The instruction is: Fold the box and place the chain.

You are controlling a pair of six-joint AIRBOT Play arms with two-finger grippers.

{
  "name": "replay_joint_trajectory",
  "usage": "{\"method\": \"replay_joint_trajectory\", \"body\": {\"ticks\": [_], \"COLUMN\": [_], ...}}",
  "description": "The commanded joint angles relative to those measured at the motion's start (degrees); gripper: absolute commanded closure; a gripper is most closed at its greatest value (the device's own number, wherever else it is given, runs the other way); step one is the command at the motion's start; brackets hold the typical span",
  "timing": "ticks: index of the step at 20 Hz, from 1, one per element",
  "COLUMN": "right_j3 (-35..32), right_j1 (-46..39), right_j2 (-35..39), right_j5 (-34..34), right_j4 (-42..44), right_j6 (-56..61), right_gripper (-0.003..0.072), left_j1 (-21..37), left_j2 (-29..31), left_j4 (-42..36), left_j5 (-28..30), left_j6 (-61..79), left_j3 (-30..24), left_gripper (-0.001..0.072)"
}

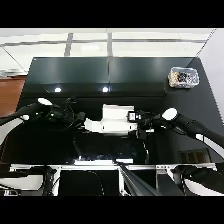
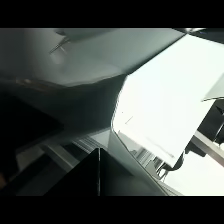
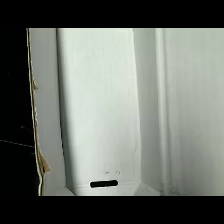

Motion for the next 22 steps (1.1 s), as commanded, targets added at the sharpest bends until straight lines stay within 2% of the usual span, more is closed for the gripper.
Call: {"method": "replay_joint_trajectory", "body": {"ticks": [1,4,5,7,8,10,15,16,17,18,22], "right_j3": [0.0,0.0,0.0,0.0,0.0,0.0,0.0,0.0,0.0,0.0,0.0], "right_j1": [0.0,0.0,0.0,0.0,0.0,0.0,0.0,0.0,0.0,0.0,0.0], "right_j2": [0.0,0.0,0.0,0.0,0.0,0.0,0.0,0.0,0.0,0.0,0.0], "right_j5": [0.0,0.0,0.0,0.0,0.0,0.0,0.0,0.0,0.0,0.0,0.0], "right_j4": [0.0,0.0,0.0,0.0,0.0,0.0,0.0,0.0,0.0,0.0,0.0], "right_j6": [0.0,0.0,0.0,0.0,0.0,0.0,0.0,0.0,0.0,0.0,0.0], "right_gripper": [0.0454,0.0454,0.0454,0.0454,0.0454,0.0454,0.0454,0.0454,0.0454,0.0454,0.0454], "left_j1": [-2.8,-2.8,-2.6,-2.1,-1.9,-1.9,-6.2,-7.1,-8.0,-8.6,-9.9], "left_j2": [-1.7,-2.0,-2.0,-2.0,-2.0,-2.0,-2.0,-2.0,-2.0,-2.0,-2.0], "left_j4": [-0.9,-0.9,-0.9,-0.9,-0.9,-1.1,-1.8,-1.8,-1.8,-1.8,-1.5], "left_j5": [-0.5,-2.9,-4.5,-7.9,-9.3,-11.1,-10.8,-10.5,-10.5,-10.5,-8.2], "left_j6": [1.6,2.6,2.7,2.6,2.6,2.5,1.3,1.3,1.3,0.9,-2.6], "left_j3": [2.5,4.3,5.1,6.9,7.7,9.1,10.2,10.2,10.2,10.2,10.2], "left_gripper": [0.068,0.0673,0.0571,0.0156,0.0093,0.0076,0.0081,0.0125,0.0207,0.0233,0.0262]}}
